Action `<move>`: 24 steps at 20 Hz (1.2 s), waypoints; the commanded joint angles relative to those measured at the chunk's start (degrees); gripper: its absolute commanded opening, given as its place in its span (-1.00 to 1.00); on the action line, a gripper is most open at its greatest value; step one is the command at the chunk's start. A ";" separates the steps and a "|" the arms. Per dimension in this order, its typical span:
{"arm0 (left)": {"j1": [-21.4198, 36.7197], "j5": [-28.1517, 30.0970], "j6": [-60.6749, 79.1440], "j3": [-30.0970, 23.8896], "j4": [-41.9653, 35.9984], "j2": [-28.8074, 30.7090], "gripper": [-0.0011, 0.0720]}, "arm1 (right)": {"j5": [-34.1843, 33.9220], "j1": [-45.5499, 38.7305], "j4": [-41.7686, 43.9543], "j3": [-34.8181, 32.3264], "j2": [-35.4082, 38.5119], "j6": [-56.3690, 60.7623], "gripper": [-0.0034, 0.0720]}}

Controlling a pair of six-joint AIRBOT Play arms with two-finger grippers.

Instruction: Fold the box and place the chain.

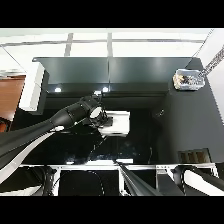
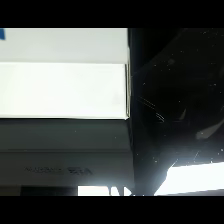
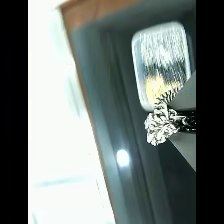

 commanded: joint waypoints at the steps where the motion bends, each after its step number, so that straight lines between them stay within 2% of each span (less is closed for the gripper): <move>1: 0.02 0.28 0.00 0.00 0.02 0.00 -0.90 | 7.63 3.48 6.19 -0.90 6.49 -3.74 -0.89; 6: 0.02 0.26 0.00 0.00 0.04 0.00 -0.90 | 17.86 14.10 6.40 -10.43 13.29 -5.90 -0.89; 10: 0.02 0.24 0.00 0.00 0.04 0.00 -0.90 | 21.05 21.00 14.25 -18.91 13.86 -7.30 -0.89; 16: 0.02 0.24 0.00 0.00 0.02 0.00 -0.90 | 8.24 31.10 26.75 -29.55 13.75 -9.46 -0.89; 24: 0.02 0.24 0.00 0.00 0.02 0.00 -0.90 | -1.53 37.18 30.69 -29.83 13.31 -9.44 -0.89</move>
